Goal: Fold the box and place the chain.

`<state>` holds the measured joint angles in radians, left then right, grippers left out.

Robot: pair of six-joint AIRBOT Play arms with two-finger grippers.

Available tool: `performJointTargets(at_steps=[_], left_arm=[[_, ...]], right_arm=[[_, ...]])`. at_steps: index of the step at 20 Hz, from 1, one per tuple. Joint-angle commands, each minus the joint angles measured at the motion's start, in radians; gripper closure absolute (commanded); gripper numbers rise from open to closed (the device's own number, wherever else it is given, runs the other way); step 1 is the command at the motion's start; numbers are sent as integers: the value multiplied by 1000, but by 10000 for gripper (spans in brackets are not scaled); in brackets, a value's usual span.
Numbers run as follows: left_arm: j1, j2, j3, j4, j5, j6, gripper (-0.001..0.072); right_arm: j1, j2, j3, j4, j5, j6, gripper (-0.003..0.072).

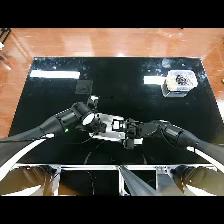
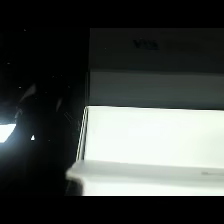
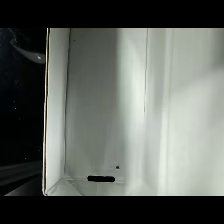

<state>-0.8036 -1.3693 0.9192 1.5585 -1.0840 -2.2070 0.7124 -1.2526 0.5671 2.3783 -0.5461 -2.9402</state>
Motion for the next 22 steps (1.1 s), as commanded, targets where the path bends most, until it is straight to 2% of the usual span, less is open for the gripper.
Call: performJointTargets(at_steps=[1, 3, 4, 5, 7, 14, 16, 19, 21, 22], left_arm=[[-1, -5, 1, 0, -2, 0, 485], [-1, -5, 1, -1, -2, 0, 520], [-1, -5, 1, -3, -2, 0, 578], [-1, -5, 1, -4, -2, 0, 593], [-3, -5, 1, -4, -1, 0, 686], [-3, -5, 3, -31, -4, 0, 671], [-3, -4, 19, -26, -34, 0, 446], [-3, -4, 47, 36, -119, -7, 222], [0, -2, 51, 96, -164, -29, 89], [3, -1, 51, 110, -178, -28, 85]], right_arm=[[0, 1, 0, 0, 0, 0, 499], [0, 1, 0, 0, 0, 0, 499], [0, 1, 0, 0, 0, 0, 499], [0, 1, 0, 0, 0, 0, 499], [0, 1, 0, 0, 0, 0, 499], [0, 1, 0, 0, 0, 0, 499], [0, 1, 0, 0, 0, 0, 499], [0, 1, 0, 0, -1, 0, 499], [0, 1, 0, 0, -1, 0, 499], [0, 1, 0, 0, -1, 0, 499]])
